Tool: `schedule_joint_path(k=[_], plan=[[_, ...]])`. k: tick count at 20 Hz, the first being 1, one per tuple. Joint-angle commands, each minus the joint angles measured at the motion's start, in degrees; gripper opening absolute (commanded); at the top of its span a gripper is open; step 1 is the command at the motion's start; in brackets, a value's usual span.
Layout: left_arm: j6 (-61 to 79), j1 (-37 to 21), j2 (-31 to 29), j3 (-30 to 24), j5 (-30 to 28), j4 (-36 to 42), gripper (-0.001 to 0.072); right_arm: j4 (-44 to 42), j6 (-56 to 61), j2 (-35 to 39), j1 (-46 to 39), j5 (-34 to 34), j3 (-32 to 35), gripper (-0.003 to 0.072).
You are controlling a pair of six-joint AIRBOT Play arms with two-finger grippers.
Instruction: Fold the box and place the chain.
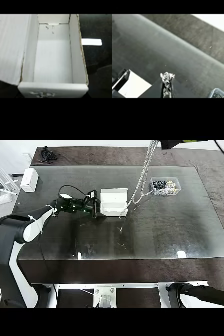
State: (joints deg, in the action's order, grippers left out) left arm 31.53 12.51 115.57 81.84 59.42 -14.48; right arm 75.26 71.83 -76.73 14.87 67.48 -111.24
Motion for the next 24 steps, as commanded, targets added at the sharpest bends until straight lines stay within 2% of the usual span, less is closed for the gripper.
schedule_joint_path(k=[1,8,19,24], plan=[[0.0,0.0,0.0,0.0,0.0,0.0,0.0281,-0.2,-0.1,-0.9,1.8,-1.1,1.2,0.0004],[0.0,0.0,0.0,0.0,0.0,0.0,0.0281,-0.2,-2.5,-1.1,6.6,-6.7,1.1,0.0004],[0.0,0.0,0.0,0.0,0.0,0.0,0.0281,-0.2,-3.6,-1.2,7.0,-10.0,1.0,0.0002],[0.0,0.0,0.0,0.0,0.0,0.0,0.0280,-0.2,-5.1,-1.2,8.1,-11.0,-2.2,0.0002]])
